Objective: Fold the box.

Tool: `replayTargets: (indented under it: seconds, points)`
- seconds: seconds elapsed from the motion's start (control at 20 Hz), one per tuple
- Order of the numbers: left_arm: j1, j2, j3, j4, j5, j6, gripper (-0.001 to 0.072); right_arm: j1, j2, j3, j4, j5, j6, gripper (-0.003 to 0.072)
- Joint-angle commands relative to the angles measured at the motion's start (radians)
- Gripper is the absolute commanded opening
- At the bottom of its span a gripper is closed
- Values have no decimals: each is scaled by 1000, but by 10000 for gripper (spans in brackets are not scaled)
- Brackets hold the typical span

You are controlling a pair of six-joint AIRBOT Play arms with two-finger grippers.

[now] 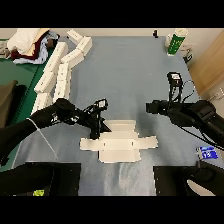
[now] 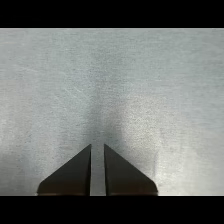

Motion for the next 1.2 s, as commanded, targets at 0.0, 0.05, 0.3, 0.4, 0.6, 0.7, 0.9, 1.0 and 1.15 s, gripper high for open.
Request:
replayTargets:
  seconds: [0.0,0.05,0.3,0.4,0.6,0.7,0.9,1.0,1.15]
  points:
    - [0,-6,0,0,-3,0,14,1,0,0,0,2,0,122]
    - [1,-2,0,-14,1,7,14,1,0,1,0,1,0,122]
    - [-74,116,-21,-96,191,155,9,1,0,0,2,1,0,47]
    - [-122,130,-51,-96,238,169,10,1,0,1,4,2,0,47]
    - [-175,129,-105,-96,304,188,10,1,0,1,4,4,0,18]
    - [-176,129,-120,-96,319,188,11,1,0,0,4,4,0,18]
    - [-176,129,-133,-96,323,188,11,1,0,0,4,4,0,18]
    - [-176,130,-134,-96,322,188,11,1,0,0,4,4,0,18]
    - [-176,130,-133,-96,290,166,13,1,0,0,5,4,0,18]
